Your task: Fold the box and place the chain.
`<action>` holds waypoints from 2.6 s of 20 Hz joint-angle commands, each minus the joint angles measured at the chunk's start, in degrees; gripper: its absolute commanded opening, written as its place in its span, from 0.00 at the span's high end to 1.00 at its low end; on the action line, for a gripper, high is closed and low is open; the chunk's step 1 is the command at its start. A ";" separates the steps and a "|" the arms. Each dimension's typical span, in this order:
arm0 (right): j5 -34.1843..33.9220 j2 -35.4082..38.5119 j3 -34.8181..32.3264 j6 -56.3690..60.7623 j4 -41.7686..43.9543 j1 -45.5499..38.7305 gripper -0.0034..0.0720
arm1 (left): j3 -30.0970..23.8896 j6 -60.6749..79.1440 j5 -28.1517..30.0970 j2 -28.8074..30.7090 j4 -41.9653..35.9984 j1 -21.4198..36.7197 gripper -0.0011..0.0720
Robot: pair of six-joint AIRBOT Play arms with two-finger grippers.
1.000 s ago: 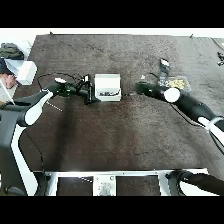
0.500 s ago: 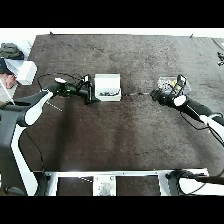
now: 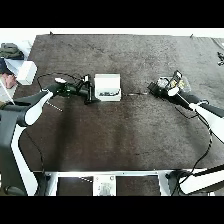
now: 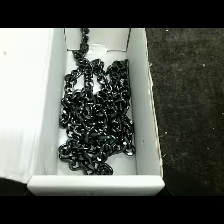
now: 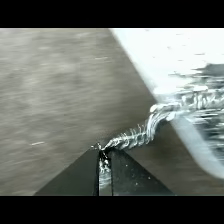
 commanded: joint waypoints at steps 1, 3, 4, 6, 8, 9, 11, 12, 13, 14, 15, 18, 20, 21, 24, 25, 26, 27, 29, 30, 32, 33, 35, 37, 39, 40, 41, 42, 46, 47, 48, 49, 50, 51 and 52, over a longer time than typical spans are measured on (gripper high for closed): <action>1.29 5.09 1.01 -2.58 1.07 5.03 0.98 | 0.02 0.00 -0.02 -0.02 0.00 -0.02 0.66; 1.01 11.43 1.01 -4.92 1.05 9.79 0.98 | 0.02 0.00 0.00 -0.02 0.00 -0.02 0.66; 0.59 14.16 1.03 -6.14 1.07 12.07 0.98 | 0.02 0.00 0.00 -0.02 0.00 -0.02 0.66; -0.92 18.27 1.03 -6.12 1.03 16.46 0.98 | 0.02 0.00 0.00 -0.02 0.00 -0.02 0.66; -2.05 20.39 1.40 -6.08 1.11 20.46 0.98 | 0.02 0.00 0.00 -0.02 0.00 -0.02 0.66; -1.99 20.52 2.14 -6.05 1.22 22.51 0.98 | 0.02 0.00 0.00 -0.02 0.00 -0.02 0.66; -3.39 20.50 3.23 -5.86 2.38 26.43 0.98 | 0.02 0.00 0.00 -0.02 0.00 -0.02 0.66; -4.94 20.26 3.74 -5.86 2.36 28.35 0.98 | 0.02 0.00 0.00 -0.02 0.00 -0.02 0.66; -5.60 19.58 4.66 -5.86 2.38 29.90 0.98 | 0.02 0.00 0.00 -0.02 0.00 -0.02 0.66; -5.55 18.67 5.68 -5.81 2.45 30.93 0.98 | 0.02 0.00 0.00 -0.02 0.00 -0.02 0.66; -5.53 17.53 6.71 -5.84 2.84 32.09 0.98 | 0.02 0.00 0.00 -0.02 0.00 -0.02 0.66; -5.33 14.45 9.92 -5.88 3.02 34.29 0.98 | 0.02 0.00 0.00 -0.02 0.00 -0.02 0.66; -4.85 12.76 11.02 -5.86 3.02 34.91 0.98 | 0.02 0.00 0.00 -0.02 0.00 -0.02 0.66; -4.24 12.00 10.99 -5.86 2.99 34.91 0.98 | 0.02 0.00 0.00 -0.02 0.00 -0.02 0.66; -2.62 9.33 10.95 -5.92 1.46 34.80 0.98 | 0.02 0.00 0.00 -0.02 0.00 -0.02 0.66; -2.32 8.81 10.71 -5.90 -1.07 34.67 0.98 | 0.02 0.00 0.00 -0.02 0.00 -0.02 0.66; -1.86 8.66 10.14 -5.88 -2.95 34.10 0.98 | 0.02 0.00 0.00 -0.02 0.00 -0.02 0.66; -0.98 8.72 9.51 -5.88 -3.52 32.96 0.87 | 0.02 0.00 0.00 -0.02 0.00 -0.02 0.67; 3.93 9.16 8.52 -5.90 -5.05 29.20 0.60 | 0.02 0.00 0.00 -0.02 0.00 -0.02 0.66; 6.84 9.55 7.87 -5.88 -5.25 26.91 0.60 | 0.02 0.00 0.00 -0.02 0.00 -0.02 0.66; 9.25 11.65 5.18 -5.90 -6.14 22.67 0.59 | 0.02 0.00 0.00 -0.02 0.00 -0.02 0.66; 9.05 13.16 3.13 -5.90 -6.80 20.76 0.58 | 0.02 0.00 0.00 -0.02 0.00 -0.02 0.66; 9.25 16.15 -1.77 -5.86 -8.04 16.33 0.58 | 0.04 0.00 0.00 -0.02 0.00 -0.02 0.66; 9.14 18.56 -7.52 -5.81 -7.98 10.88 0.58 | 0.02 0.00 0.00 -0.02 0.00 -0.02 0.66; 8.35 18.86 -11.56 -3.21 -7.98 5.03 0.58 | 0.02 0.00 0.00 -0.02 0.00 -0.02 0.66; 7.74 18.56 -12.76 -2.38 -7.91 2.47 0.58 | 0.02 0.00 0.00 -0.02 0.00 -0.02 0.66; 7.08 17.75 -13.09 -2.38 -7.78 0.59 0.58 | 0.02 0.00 0.00 -0.02 0.00 -0.02 0.66; 6.47 16.59 -13.03 -2.36 -7.61 -1.09 0.58 | 0.02 0.00 0.00 -0.02 0.00 -0.02 0.66; 3.15 11.19 -11.67 -2.40 -4.26 -3.85 0.50 | 0.04 0.00 0.00 -0.02 0.00 -0.02 0.66; 2.69 9.73 -10.78 -2.38 -3.85 -3.82 0.50 | 0.02 0.00 0.00 -0.02 0.00 -0.02 0.66; 2.38 8.52 -9.79 -2.40 -2.71 -3.82 0.50 | 0.02 0.00 0.00 -0.02 0.00 -0.02 0.66; 2.38 7.28 -8.52 -2.40 -1.66 -3.82 0.50 | 0.02 0.00 0.00 -0.02 0.00 -0.02 0.66; 2.29 5.95 -7.19 -2.38 -1.46 -3.82 0.50 | 0.02 0.00 0.00 -0.02 0.00 -0.02 0.67; 1.95 4.96 -6.12 -2.36 -1.31 -3.82 0.50 | 0.02 0.00 0.00 -0.02 0.00 -0.02 0.67; 1.40 4.04 -5.33 -2.40 -0.33 -3.82 0.50 | 0.02 0.00 0.00 -0.02 0.00 -0.02 0.66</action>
